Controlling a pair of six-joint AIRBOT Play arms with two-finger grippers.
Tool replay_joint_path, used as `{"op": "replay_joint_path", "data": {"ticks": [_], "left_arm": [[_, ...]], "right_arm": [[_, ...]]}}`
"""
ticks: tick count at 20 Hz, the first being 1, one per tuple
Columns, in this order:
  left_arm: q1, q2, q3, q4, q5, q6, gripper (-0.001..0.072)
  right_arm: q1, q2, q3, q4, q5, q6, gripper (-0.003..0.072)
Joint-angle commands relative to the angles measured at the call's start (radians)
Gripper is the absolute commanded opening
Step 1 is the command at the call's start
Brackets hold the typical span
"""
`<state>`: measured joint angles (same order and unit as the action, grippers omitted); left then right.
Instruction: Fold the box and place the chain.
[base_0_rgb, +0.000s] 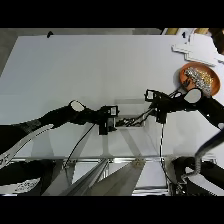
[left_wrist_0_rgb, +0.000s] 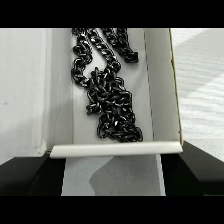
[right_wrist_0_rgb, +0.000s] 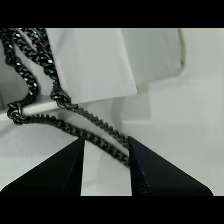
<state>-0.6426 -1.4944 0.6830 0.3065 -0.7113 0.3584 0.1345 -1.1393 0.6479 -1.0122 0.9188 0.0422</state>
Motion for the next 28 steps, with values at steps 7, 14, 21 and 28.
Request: {"op": "replay_joint_path", "data": {"ticks": [7,14,21,28], "left_arm": [[0.000,0.000,0.000,0.000,0.000,0.000,0.0141],[0.000,0.000,0.000,0.000,0.000,0.000,0.0141],[0.000,0.000,0.000,0.000,0.000,0.000,0.0141],[0.000,0.000,0.000,0.000,0.000,0.000,0.0141]], "right_arm": [[0.000,-0.095,-0.004,0.127,-0.006,-0.161,0.0181],[-0.012,-0.055,-0.004,0.088,-0.038,-0.090,0.0021],[-0.009,0.250,-0.004,0.126,0.104,0.175,0.0021],[0.164,0.335,-0.004,0.216,0.146,0.176,0.0021]]}}
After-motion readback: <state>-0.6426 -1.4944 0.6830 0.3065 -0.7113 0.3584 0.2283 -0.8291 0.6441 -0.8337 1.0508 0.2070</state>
